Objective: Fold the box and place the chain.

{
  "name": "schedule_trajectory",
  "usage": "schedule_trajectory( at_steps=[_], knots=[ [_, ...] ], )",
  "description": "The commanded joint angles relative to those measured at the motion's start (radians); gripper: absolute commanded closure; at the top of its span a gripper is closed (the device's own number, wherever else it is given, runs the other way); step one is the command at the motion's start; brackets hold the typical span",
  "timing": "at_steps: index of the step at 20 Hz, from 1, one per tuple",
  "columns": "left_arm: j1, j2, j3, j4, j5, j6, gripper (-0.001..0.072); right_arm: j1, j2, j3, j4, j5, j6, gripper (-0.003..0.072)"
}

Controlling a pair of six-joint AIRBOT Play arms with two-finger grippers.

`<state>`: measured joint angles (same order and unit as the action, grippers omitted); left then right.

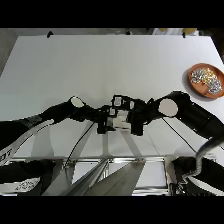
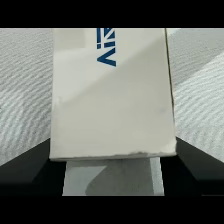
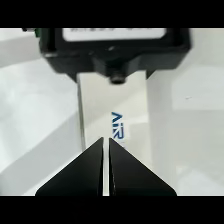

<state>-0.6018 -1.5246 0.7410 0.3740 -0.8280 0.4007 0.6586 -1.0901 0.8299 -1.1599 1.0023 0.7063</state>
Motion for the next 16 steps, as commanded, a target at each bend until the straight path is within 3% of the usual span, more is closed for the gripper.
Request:
schedule_trajectory(
  at_steps=[1,16],
  knots=[
    [0.000,0.001,0.000,0.000,0.002,0.000,0.0454,0.000,-0.005,-0.043,0.022,0.000,0.000,0.0652],
    [0.000,0.001,0.000,0.000,0.002,-0.001,0.0454,0.000,-0.009,-0.164,0.037,-0.063,0.004,0.0669]
  ],
)
